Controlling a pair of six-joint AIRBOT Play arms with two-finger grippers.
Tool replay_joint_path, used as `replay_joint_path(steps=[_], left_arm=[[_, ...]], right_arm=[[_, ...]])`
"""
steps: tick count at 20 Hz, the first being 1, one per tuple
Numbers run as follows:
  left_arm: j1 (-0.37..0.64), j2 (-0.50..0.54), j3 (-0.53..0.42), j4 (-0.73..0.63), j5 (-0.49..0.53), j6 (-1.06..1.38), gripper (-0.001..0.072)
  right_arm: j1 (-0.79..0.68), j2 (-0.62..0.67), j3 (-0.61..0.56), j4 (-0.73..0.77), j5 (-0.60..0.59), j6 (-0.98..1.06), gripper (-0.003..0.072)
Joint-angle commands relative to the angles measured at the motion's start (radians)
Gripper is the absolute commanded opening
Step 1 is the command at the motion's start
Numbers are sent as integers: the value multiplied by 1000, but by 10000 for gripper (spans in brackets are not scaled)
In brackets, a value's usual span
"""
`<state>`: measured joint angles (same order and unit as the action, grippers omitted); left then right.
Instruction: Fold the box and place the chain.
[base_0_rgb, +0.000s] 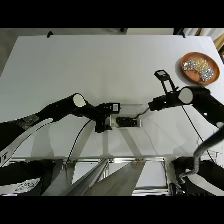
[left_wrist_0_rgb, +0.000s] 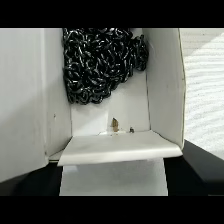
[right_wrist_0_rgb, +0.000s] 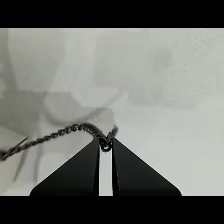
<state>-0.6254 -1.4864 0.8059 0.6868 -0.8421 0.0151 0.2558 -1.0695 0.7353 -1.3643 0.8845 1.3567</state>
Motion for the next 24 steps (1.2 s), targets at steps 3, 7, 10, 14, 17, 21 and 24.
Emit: replay_joint_path(steps=[3,7,10,14,17,21,24], left_arm=[[0,1,1,0,0,0,10],[0,1,1,0,0,0,10],[0,1,1,0,0,0,10],[0,1,0,0,0,0,10],[0,1,1,0,0,0,10],[0,1,0,0,0,0,10],[0,1,0,0,0,0,10]], right_arm=[[1,267,5,189,130,-169,16],[1,403,5,414,132,-241,16],[1,427,5,597,117,-269,17],[24,418,5,753,91,-390,16],[95,375,2,636,72,-385,17],[206,232,0,578,34,-384,16],[216,154,0,427,29,-261,16]])
